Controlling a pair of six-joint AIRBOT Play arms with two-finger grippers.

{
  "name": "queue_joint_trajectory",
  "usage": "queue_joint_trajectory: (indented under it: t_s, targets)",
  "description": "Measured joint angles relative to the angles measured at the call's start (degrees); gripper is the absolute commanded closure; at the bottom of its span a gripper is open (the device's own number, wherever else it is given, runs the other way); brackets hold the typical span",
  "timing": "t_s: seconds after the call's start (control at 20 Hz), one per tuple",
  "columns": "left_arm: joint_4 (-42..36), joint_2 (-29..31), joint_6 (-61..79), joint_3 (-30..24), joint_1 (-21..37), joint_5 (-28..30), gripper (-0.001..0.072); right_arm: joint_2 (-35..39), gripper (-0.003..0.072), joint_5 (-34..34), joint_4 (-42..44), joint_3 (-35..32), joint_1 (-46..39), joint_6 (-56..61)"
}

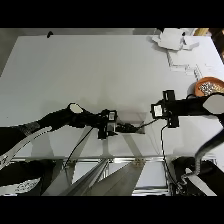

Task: Fold the box and place the chain.

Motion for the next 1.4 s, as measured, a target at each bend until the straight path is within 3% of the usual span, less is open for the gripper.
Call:
queue_joint_trajectory:
  t_s: [0.3, 0.95, 1.0, 1.1, 1.4]
  targets:
    - [-0.02, 0.00, 0.02, 0.00, 0.00, 0.02, 0.0438, -5.62, 0.0452, -4.46, -3.85, -4.46, -5.99, -4.70]
    - [-0.02, 0.00, 0.02, 0.00, 0.00, 0.00, 0.0438, -18.21, 0.0470, -8.46, -5.38, -5.40, -6.97, -7.67]
    - [0.00, 0.00, 0.00, 0.00, 0.00, 0.02, 0.0438, -18.88, 0.0487, -8.41, -5.38, -5.42, -6.99, -7.74]
    - [0.00, 0.00, 0.02, 0.00, 0.00, 0.00, 0.0438, -19.93, 0.0649, -7.98, -5.35, -5.46, -6.99, -7.80]
    - [-0.02, 0.00, 0.00, 0.00, 0.00, 0.00, 0.0438, -18.53, 0.0665, -4.33, -5.42, -5.62, -6.47, -7.34]
